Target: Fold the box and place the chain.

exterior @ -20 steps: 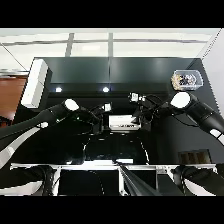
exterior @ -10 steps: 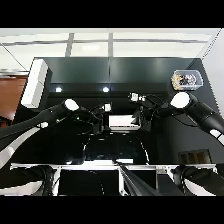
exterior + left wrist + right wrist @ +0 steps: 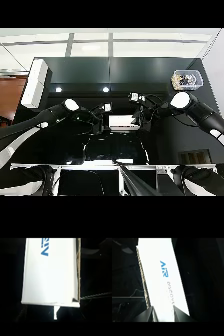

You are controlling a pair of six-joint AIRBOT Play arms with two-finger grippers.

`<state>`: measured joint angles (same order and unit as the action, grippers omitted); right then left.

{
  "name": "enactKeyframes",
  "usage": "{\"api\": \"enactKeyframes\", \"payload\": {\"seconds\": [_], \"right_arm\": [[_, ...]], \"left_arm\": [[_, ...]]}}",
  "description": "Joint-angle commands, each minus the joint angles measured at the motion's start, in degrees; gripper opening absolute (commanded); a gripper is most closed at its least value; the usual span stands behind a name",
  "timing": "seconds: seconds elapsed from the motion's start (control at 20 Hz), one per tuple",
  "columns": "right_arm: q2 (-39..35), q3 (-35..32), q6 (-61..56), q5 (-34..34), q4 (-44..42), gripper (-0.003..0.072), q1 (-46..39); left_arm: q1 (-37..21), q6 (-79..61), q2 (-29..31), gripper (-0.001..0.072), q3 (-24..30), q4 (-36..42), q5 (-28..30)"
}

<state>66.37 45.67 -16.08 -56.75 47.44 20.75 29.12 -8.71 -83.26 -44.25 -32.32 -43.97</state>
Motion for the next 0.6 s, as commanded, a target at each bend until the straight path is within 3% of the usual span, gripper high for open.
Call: {"api": "enactKeyframes", "payload": {"seconds": [0.0, 0.55], "right_arm": [[0.0, 0.0, -0.1, 0.0, 0.0, 0.0313, 0.1], [0.0, -1.0, -2.4, -0.4, -0.4, 0.0313, 0.1]], "left_arm": [[0.0, 0.0, 0.0, 0.0256, 0.0, 0.0, 0.0], [0.0, 0.0, 0.0, 0.0256, 0.0, 0.0, 0.0]]}}
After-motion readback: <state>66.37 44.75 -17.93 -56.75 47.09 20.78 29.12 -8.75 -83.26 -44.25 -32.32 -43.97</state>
